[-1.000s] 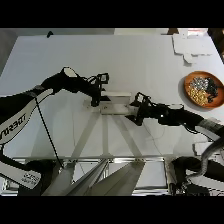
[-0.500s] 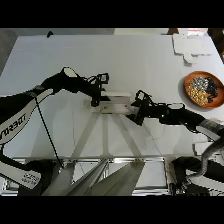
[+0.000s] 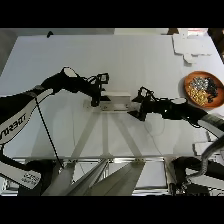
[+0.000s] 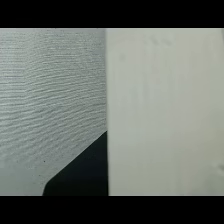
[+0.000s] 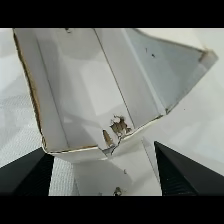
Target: Fold the box and place the chain.
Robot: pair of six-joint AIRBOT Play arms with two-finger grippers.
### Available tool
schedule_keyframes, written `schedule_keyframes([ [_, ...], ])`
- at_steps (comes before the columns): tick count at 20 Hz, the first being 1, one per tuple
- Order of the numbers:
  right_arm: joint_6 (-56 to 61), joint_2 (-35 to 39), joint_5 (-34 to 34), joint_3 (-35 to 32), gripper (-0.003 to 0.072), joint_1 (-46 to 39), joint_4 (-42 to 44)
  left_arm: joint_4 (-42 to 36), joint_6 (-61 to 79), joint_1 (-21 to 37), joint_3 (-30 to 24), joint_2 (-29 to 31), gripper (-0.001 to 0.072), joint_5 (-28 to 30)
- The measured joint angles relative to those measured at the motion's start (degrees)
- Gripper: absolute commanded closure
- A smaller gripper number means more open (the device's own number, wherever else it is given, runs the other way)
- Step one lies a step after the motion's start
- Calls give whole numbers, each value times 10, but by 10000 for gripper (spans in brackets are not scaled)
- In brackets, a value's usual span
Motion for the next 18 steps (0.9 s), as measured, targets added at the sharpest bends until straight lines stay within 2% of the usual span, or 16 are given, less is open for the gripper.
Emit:
schedule_keyframes([
  [13,-1,-92,94,108,3,-8,-76,0,0,0,0,0,696,0],
  [18,12,-116,124,129,3,-7,-101,0,0,0,0,0,696,0],
])
